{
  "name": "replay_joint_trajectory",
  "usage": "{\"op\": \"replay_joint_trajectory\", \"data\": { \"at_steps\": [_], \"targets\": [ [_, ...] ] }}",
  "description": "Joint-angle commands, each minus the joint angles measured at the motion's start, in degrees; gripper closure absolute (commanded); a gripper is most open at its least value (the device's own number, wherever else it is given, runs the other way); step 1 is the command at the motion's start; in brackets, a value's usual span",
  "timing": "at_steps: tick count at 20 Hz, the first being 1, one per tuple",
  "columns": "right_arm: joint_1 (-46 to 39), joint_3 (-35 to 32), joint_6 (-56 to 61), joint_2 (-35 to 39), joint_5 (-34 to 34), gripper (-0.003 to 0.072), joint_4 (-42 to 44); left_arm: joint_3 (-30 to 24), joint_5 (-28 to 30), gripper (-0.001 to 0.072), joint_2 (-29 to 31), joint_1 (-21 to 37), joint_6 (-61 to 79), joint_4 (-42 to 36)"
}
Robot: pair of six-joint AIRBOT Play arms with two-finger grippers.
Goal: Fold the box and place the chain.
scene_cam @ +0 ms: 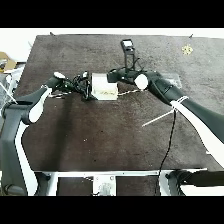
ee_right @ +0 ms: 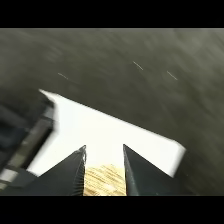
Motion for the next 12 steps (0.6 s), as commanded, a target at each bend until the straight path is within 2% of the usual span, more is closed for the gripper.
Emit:
{"op": "replay_joint_trajectory", "data": {
  "at_steps": [1,4,7,12],
  "targets": [
    [-8.1,-0.7,3.1,-0.5,10.5,0.0412,-0.3,0.0,0.0,0.0319,0.0,0.0,0.0,0.0],
    [-16.1,-5.7,7.0,-0.7,10.9,0.0412,-0.3,0.0,0.0,0.0319,0.0,0.0,0.0,0.0],
    [-22.5,-12.4,12.7,-2.8,3.9,0.0413,1.9,0.0,0.0,0.0319,0.0,0.0,0.0,0.0],
    [-22.9,-12.9,12.3,-6.0,-4.4,0.0413,7.6,0.0,0.0,0.0319,0.0,0.0,0.0,0.0]
  ]
}}
